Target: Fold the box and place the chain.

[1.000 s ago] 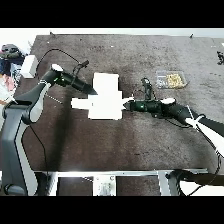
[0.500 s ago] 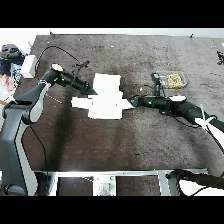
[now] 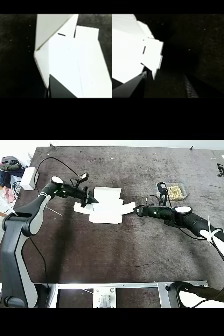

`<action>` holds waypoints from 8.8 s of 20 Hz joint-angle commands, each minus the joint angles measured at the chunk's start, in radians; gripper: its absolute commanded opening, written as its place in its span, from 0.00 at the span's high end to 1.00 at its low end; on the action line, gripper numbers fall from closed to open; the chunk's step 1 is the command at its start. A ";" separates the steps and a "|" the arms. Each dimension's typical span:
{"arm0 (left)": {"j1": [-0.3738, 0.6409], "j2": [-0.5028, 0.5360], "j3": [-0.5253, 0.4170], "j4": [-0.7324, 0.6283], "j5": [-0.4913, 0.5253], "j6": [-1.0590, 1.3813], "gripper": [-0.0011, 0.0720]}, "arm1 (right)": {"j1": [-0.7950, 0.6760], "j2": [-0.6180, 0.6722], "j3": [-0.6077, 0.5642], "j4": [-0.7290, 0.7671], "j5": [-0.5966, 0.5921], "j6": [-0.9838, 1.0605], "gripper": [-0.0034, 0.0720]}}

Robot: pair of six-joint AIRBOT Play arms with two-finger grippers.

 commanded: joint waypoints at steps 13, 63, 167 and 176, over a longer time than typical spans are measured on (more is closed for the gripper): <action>0.023 -0.001 -0.071 0.027 -0.003 0.164 0.97 | -0.001 0.001 -0.001 -0.060 -0.175 -0.068 0.27; 0.022 0.000 -0.071 0.031 0.008 0.163 0.97 | 0.248 -0.190 0.300 -0.322 0.030 -0.650 0.15; 0.121 0.018 -0.022 -0.093 -0.194 0.050 0.48 | 0.132 -0.753 0.936 -0.329 0.626 -0.626 0.48; 0.140 0.029 -0.003 -0.229 -0.385 -0.113 0.97 | 0.132 -0.753 0.936 -0.329 0.626 -0.626 0.48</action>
